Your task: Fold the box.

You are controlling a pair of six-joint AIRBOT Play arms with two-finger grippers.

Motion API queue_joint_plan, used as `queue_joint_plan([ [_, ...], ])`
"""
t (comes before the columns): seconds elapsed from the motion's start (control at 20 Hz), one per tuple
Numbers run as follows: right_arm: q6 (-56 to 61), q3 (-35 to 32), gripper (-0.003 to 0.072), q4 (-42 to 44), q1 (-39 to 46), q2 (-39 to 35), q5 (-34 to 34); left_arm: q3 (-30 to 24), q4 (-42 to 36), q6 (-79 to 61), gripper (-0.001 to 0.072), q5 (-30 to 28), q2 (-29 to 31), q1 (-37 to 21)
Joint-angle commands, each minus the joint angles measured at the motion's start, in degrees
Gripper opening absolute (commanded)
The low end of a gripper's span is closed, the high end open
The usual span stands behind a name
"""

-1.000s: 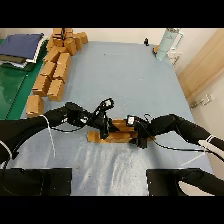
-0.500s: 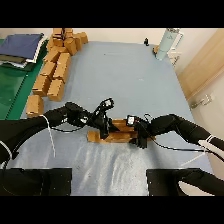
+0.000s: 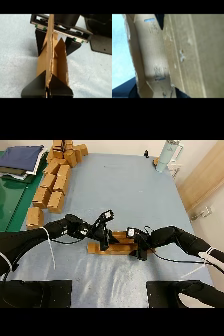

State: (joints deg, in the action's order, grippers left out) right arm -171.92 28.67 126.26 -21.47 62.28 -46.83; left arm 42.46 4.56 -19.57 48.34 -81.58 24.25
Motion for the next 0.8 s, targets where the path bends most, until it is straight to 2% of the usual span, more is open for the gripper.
queue_joint_plan([
  [0.0,0.0,0.0,0.0515,0.0,-0.1,0.0,-1.3,0.0,-0.1,-0.1,0.0013,0.1,0.0,0.0],
  [0.4,0.0,0.0,0.0515,0.0,-0.1,0.0,-1.3,0.0,-0.1,0.1,0.0032,0.1,0.0,0.0],
  [0.45,0.0,0.0,0.0516,0.0,-0.1,0.0,-1.2,0.0,-0.2,0.1,0.0258,0.1,0.0,0.0],
  [0.5,0.0,0.0,0.0515,0.0,-0.1,0.0,-1.2,0.0,-0.3,0.6,0.0321,0.1,0.0,0.0],
  [0.75,0.0,0.0,0.0515,0.0,-0.1,0.0,-1.2,0.4,-0.3,1.4,0.0316,0.0,0.4,-0.1],
])
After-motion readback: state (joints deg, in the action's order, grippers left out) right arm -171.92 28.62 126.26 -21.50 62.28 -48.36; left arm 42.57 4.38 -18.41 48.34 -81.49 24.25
